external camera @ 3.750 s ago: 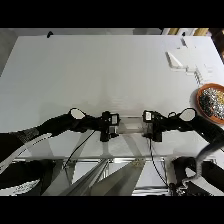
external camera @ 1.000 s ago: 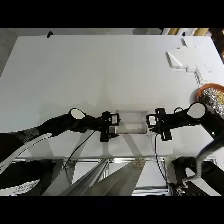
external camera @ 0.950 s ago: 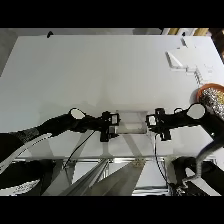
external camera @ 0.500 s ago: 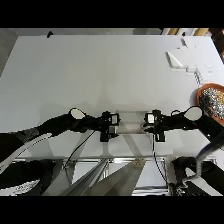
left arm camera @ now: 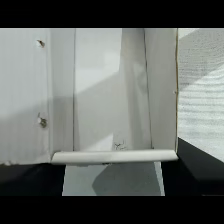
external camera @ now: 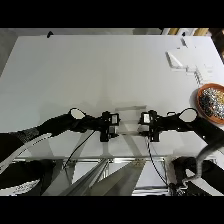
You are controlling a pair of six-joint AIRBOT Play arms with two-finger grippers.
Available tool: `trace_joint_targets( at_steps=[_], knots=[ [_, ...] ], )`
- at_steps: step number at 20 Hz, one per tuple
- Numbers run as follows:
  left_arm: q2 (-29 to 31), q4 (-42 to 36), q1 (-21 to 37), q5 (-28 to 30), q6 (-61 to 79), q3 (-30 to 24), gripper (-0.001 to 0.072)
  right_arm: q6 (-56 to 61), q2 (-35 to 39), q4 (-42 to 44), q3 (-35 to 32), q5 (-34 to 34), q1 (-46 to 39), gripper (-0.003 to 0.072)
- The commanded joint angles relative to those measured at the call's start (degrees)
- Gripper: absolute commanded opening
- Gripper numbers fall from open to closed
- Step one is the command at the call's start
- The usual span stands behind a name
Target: Fold the box and place the chain.
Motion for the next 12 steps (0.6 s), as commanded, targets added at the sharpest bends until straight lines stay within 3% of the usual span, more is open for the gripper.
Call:
trace_joint_targets(
  at_steps=[1, 3, 4, 5, 7, 9, 12],
  knots=[
    [0.0, 0.0, 0.0, 0.0, 0.0, 0.0, 0.0274, 7.2, 1.3, -3.8, -0.2, -1.8, 1.7, 0.0476],
    [0.0, 0.0, 0.0, 0.0, 0.0, 0.0, 0.0274, 13.9, 5.4, -11.9, -0.2, -0.4, 1.7, 0.0463],
    [0.0, 0.0, 0.0, 0.0, 0.0, 0.0, 0.0274, 17.4, 8.4, -16.3, -0.2, 0.7, 1.7, 0.0406],
    [0.0, 0.0, 0.0, 0.0, 0.0, 0.0, 0.0274, 20.3, 11.4, -19.9, -0.2, 1.9, 1.7, 0.0334],
    [0.0, 0.0, 0.0, 0.0, 0.0, 0.0, 0.0274, 26.7, 17.5, -24.6, -0.2, 4.9, 1.7, 0.0049],
    [0.0, 0.0, 0.0, 0.0, 0.0, 0.0, 0.0274, 34.9, 21.8, -24.7, -0.2, 7.5, 1.7, 0.0017],
    [0.0, 0.0, 0.0, 0.0, 0.0, 0.0, 0.0274, 47.1, 25.7, -24.4, -0.1, 5.2, -0.2, 0.0016]
  ],
)
